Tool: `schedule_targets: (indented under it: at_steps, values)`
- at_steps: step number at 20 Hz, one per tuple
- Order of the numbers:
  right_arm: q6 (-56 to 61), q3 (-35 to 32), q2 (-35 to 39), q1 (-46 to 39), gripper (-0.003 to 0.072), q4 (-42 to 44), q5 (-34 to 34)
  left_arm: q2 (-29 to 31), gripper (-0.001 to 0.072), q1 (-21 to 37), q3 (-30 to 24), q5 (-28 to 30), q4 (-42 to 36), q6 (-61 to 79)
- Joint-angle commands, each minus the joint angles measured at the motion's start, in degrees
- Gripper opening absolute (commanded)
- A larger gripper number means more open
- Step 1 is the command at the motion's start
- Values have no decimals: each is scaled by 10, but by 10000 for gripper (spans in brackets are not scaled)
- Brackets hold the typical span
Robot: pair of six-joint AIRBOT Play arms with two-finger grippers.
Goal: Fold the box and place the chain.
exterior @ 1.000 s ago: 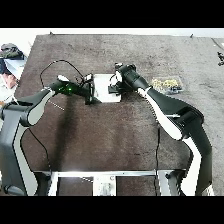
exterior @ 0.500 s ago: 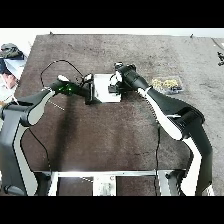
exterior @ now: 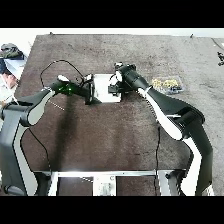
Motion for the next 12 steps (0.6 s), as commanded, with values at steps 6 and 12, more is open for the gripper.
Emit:
schedule_targets:
  at_steps: [6, 12]
  values:
    - [-20, 0, 14, 0, 399, 4, 7, 0, 529, 1, 0, 1, -1, 0]
    - [-102, 0, 69, 2, 399, -8, 35, 0, 529, 1, 0, 1, 0, 0]
